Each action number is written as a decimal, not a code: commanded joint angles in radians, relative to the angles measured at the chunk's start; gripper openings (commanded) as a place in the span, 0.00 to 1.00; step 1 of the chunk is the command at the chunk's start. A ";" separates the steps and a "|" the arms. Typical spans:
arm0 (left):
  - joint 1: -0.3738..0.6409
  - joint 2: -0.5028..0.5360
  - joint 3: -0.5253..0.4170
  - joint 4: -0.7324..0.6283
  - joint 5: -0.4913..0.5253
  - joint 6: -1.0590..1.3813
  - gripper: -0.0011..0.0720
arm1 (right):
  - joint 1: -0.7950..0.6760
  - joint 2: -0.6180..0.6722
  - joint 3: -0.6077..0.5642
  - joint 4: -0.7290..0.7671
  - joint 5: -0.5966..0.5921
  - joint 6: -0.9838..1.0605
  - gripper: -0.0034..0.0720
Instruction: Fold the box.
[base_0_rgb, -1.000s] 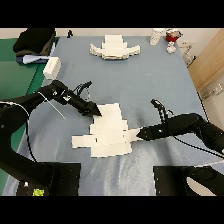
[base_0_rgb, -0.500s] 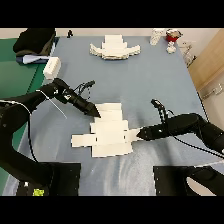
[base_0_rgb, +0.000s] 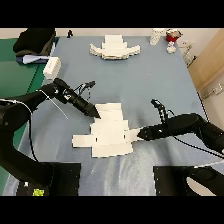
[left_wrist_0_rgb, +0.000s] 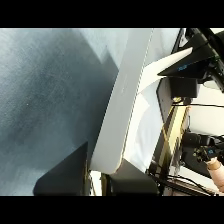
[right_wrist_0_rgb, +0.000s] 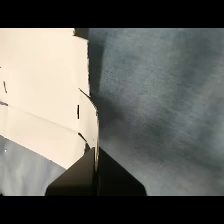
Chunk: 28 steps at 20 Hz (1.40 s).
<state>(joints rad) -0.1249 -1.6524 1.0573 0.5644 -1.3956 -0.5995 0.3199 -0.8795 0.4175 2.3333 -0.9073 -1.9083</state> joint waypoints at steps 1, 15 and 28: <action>-0.001 -0.003 0.000 -0.001 -0.011 0.008 0.45 | 0.000 0.001 0.000 0.001 0.010 0.000 0.05; -0.042 -0.003 0.003 0.011 -0.002 0.066 0.09 | 0.000 0.000 0.000 -0.004 0.010 0.000 0.05; -0.108 0.152 0.037 -0.060 0.105 0.386 0.03 | -0.071 0.001 0.156 -0.650 0.033 0.473 0.55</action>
<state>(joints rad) -0.2001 -1.5642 1.0912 0.5179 -1.3403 -0.3164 0.2729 -0.8799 0.5213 1.9457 -0.8772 -1.6619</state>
